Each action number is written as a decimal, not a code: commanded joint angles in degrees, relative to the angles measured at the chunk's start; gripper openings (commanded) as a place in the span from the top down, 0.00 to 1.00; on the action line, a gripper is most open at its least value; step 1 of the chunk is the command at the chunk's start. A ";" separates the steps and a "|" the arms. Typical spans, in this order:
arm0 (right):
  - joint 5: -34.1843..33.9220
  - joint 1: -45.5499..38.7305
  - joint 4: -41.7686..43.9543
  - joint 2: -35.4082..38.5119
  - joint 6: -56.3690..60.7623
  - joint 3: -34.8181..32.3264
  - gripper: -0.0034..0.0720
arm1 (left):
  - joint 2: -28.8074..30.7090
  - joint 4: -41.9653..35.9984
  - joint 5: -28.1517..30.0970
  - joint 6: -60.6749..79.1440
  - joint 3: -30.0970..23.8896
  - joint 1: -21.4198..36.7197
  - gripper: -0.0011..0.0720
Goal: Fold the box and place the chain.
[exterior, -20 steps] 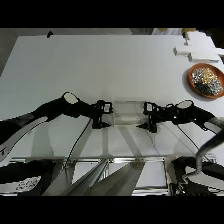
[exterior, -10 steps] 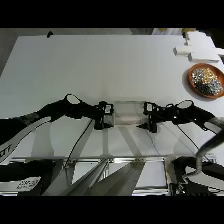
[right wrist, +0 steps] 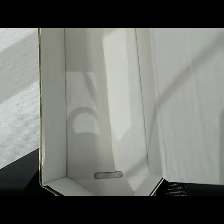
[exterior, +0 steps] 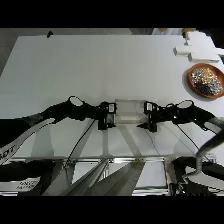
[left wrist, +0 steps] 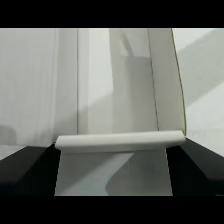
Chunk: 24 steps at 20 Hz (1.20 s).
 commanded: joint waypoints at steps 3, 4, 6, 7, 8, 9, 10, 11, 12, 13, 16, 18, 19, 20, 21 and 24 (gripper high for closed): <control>0.09 0.02 -0.04 0.00 -0.04 -0.02 0.41 | -0.04 -0.33 0.39 0.02 0.04 -1.09 0.03; 0.11 0.02 -0.04 0.00 -0.04 -0.02 0.41 | -0.04 -0.35 0.48 0.02 0.04 -1.20 0.03; 0.11 0.02 -0.04 0.00 -0.04 -0.02 0.41 | -0.04 -0.39 0.46 0.02 0.04 -1.20 0.03; 0.11 0.02 -0.04 0.00 -0.04 -0.02 0.41 | -0.04 -0.50 0.48 0.02 0.04 -1.20 0.03; 0.11 0.02 -0.04 0.00 -0.04 -0.02 0.41 | -0.04 -0.72 0.59 0.02 0.04 -1.20 0.03; 0.11 0.02 -0.04 0.00 -0.04 -0.02 0.41 | -0.07 -1.05 0.68 -0.02 0.04 -1.18 0.03; 0.11 0.02 -0.04 0.00 -0.04 -0.02 0.41 | -0.07 -1.40 0.68 -0.02 0.04 -1.11 0.03; 0.11 0.02 -0.04 0.00 -0.04 -0.02 0.41 | -0.07 -1.60 0.72 0.00 0.04 -1.07 0.03; 0.11 0.02 -0.04 0.00 -0.04 -0.02 0.41 | -0.07 -1.64 0.68 0.00 0.04 -0.98 0.03; 0.11 0.02 -0.04 0.00 -0.04 -0.02 0.41 | -0.07 -1.66 0.68 0.00 0.04 -0.96 0.03; 0.11 0.02 -0.04 0.00 -0.04 -0.02 0.41 | -0.07 -1.66 0.68 0.00 0.04 -0.98 0.15; 0.11 0.02 -0.04 0.00 -0.04 -0.02 0.41 | -0.04 -1.57 0.90 0.00 0.04 -0.98 0.70; 0.11 0.02 -0.04 0.00 -0.04 -0.02 0.41 | -0.07 -1.57 1.14 -0.02 0.04 -1.09 0.89; 0.11 0.02 -0.04 0.00 -0.04 -0.02 0.41 | -0.04 -1.57 1.11 -0.02 0.04 -1.07 0.89; 0.11 0.02 -0.04 0.00 -0.04 -0.02 0.41 | -0.04 -1.62 1.09 -0.02 0.04 -1.07 0.89; 0.11 0.02 -0.04 0.00 -0.04 -0.02 0.41 | -0.04 -1.60 1.07 -0.02 0.04 -1.05 0.89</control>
